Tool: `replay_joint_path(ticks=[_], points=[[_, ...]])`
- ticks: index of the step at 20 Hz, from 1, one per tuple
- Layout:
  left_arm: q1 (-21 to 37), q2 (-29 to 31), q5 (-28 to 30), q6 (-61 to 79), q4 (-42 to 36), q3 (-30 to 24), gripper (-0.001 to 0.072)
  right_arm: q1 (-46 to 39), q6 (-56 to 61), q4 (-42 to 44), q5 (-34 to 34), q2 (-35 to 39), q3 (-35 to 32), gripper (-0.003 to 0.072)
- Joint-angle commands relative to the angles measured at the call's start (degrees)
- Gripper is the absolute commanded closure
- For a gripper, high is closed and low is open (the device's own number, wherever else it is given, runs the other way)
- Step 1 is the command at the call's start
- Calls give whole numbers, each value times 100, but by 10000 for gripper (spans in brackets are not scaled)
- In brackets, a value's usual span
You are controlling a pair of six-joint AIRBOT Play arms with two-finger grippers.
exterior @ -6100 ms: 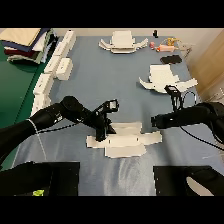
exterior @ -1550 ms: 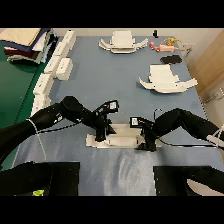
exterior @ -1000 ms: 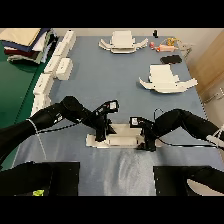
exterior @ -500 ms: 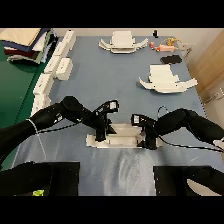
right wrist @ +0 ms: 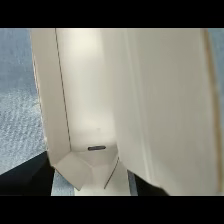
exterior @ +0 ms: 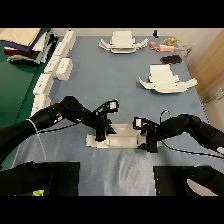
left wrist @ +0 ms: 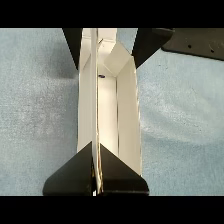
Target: Fold the box.
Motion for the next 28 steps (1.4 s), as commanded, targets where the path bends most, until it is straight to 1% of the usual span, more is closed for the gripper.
replay_joint_path(ticks=[1,6,11,12,13,14,21,23,24,25,26,28], points=[[7,2,0,2,0,4,694,37,-24,83,138,0,-79,-1],[7,2,0,2,2,4,694,72,-116,210,422,-7,-299,-1],[7,2,0,2,0,4,694,72,-424,422,520,-7,-356,4],[7,2,0,2,0,4,694,72,-562,444,505,-7,-356,64],[7,2,0,2,0,4,694,74,-601,448,485,-13,-365,159],[7,2,0,2,0,4,694,114,-599,437,494,-17,-385,185],[7,2,0,2,2,4,694,212,-599,358,496,-17,-433,180],[7,2,0,2,0,4,694,214,-599,361,492,-17,-433,160],[7,2,0,2,0,4,694,214,-599,363,490,-17,-433,142],[7,2,0,2,0,4,694,212,-599,361,496,-17,-433,63],[7,2,0,2,2,4,694,208,-599,361,494,-17,-433,35],[7,2,0,2,0,4,694,208,-599,361,501,-17,-433,35]])
